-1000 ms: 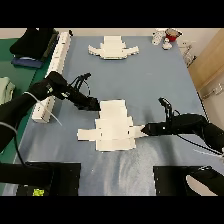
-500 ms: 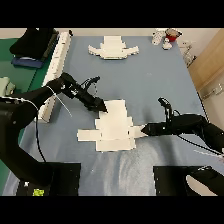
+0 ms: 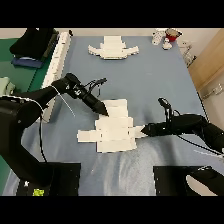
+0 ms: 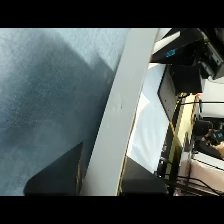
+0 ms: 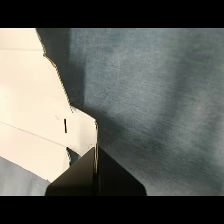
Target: Fold the box.
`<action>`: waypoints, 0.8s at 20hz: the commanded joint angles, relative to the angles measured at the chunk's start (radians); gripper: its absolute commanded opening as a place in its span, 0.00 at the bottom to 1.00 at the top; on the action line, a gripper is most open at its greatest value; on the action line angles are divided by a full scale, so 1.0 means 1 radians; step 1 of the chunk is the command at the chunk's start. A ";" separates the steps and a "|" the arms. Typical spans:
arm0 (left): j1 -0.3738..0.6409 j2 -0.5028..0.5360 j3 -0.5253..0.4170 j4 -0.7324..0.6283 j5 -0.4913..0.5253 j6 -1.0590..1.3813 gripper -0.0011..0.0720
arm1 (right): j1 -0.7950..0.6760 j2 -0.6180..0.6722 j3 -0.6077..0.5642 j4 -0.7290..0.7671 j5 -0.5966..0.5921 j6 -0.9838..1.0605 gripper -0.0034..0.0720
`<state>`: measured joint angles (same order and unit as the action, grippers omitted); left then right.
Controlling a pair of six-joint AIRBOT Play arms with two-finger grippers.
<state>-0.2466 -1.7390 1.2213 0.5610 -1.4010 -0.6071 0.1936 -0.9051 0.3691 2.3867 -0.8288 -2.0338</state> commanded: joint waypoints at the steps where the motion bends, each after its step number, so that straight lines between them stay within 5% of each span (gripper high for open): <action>1: -0.007 -0.001 0.003 0.001 -0.017 0.044 0.31 | 0.001 0.000 0.000 -0.004 -0.010 0.000 0.05; 9: -0.001 -0.001 0.011 0.000 -0.034 0.061 0.31 | 0.001 0.000 0.000 -0.009 -0.011 0.000 0.05; 10: -0.002 -0.001 0.011 0.000 -0.040 0.062 0.23 | 0.001 0.000 0.000 -0.010 -0.011 -0.001 0.05; 11: -0.004 -0.001 0.011 0.000 -0.056 0.081 0.03 | 0.001 0.000 0.000 -0.010 -0.011 -0.001 0.05; 16: -0.016 -0.001 0.011 -0.001 -0.075 0.094 0.03 | 0.001 0.000 0.000 -0.009 -0.010 -0.001 0.06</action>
